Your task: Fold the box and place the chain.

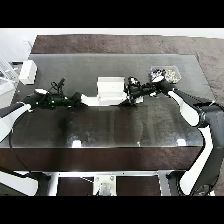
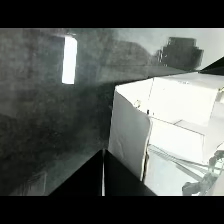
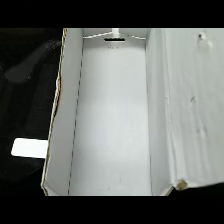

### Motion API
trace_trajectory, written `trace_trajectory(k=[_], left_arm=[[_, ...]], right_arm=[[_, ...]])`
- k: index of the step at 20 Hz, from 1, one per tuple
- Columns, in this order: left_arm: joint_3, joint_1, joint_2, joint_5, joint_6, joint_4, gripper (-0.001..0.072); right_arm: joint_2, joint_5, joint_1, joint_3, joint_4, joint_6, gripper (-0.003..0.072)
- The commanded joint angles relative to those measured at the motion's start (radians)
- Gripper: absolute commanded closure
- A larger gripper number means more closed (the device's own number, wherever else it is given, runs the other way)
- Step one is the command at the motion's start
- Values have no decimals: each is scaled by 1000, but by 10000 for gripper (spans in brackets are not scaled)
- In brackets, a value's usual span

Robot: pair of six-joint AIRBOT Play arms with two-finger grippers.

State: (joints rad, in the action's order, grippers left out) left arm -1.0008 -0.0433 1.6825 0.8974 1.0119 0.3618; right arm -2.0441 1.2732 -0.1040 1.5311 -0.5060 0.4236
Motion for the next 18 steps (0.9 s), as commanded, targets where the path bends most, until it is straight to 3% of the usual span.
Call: trace_trajectory(k=[1, 5, 6, 13, 14, 18], left_arm=[[0, -24, 10, -26, -26, -51, 688], [-1, -24, 6, -10, -99, -143, 686], [-2, -24, 6, 2, -113, -159, 615], [-59, -24, 6, 48, -122, -161, 617], [-59, -24, 6, 56, -122, -168, 566], [-59, -24, 6, 71, -122, -164, 560]], right_arm=[[0, 0, -1, 0, 0, 0, 100], [0, 0, -1, 0, 0, 0, 100], [0, 0, -1, 0, 0, 0, 100], [0, 0, -1, 0, 0, 0, 100], [0, 0, -1, 0, 0, 0, 100], [0, 0, -1, 0, 0, 0, 100]])
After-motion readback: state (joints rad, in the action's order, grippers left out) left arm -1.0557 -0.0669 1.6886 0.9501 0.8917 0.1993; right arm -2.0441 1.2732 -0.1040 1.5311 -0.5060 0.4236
